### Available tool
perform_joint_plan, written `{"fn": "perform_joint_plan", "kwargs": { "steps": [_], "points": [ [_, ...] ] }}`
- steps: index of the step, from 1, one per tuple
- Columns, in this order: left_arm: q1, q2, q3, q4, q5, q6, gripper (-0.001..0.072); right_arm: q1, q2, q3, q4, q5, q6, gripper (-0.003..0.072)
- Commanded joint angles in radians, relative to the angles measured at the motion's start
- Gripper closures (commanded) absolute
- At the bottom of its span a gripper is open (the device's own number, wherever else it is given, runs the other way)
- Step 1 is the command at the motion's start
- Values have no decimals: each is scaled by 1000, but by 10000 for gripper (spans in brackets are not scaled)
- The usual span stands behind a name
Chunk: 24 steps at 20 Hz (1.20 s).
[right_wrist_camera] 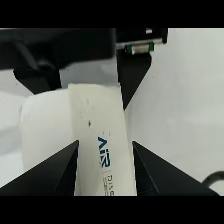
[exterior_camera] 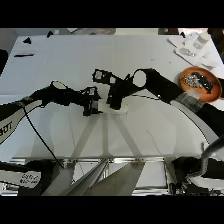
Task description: Fold the box and place the chain.
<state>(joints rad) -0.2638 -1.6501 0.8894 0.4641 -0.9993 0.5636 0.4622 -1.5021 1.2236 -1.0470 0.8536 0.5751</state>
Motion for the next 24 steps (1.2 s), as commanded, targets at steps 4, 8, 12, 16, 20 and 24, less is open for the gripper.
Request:
{"fn": "perform_joint_plan", "kwargs": {
  "steps": [4,8,12,16,20,24],
  "points": [
    [0,1,0,0,0,0,364,34,73,-132,23,-135,0,308],
    [0,1,0,0,0,0,364,66,77,-168,24,-159,-26,271],
    [0,1,0,0,0,0,364,66,77,-190,27,-163,-53,216],
    [0,0,0,0,0,0,364,66,78,-190,-21,-218,-51,216],
    [0,0,0,0,0,0,364,66,78,-190,-123,-249,15,217],
    [0,0,0,0,0,0,364,66,83,-190,-189,-253,58,233]
  ]
}}
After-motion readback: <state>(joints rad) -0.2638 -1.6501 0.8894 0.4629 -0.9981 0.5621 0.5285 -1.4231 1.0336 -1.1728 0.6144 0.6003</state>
